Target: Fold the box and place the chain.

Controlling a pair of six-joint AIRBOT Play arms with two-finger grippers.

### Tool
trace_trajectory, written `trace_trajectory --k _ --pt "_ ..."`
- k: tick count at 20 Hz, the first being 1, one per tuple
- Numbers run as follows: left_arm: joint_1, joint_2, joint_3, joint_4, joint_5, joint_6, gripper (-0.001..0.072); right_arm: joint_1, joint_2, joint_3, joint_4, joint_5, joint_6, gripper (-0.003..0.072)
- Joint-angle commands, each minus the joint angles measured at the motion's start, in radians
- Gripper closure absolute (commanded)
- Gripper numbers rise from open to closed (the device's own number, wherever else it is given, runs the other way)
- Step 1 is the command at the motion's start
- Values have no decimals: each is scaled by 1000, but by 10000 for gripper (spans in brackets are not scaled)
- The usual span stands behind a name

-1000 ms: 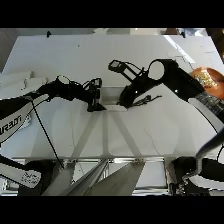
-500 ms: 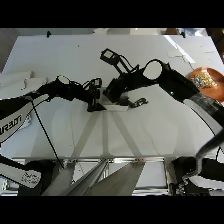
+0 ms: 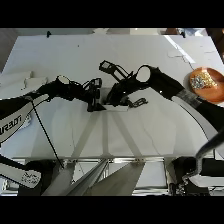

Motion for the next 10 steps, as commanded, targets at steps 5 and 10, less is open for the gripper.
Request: trace_trajectory --k 5,10 --pt "0 0 1 0 0 0 346 -188 150 0 -188 227 -3 385" --pt "0 0 1 0 0 0 346 -329 144 -119 -346 201 -5 373"
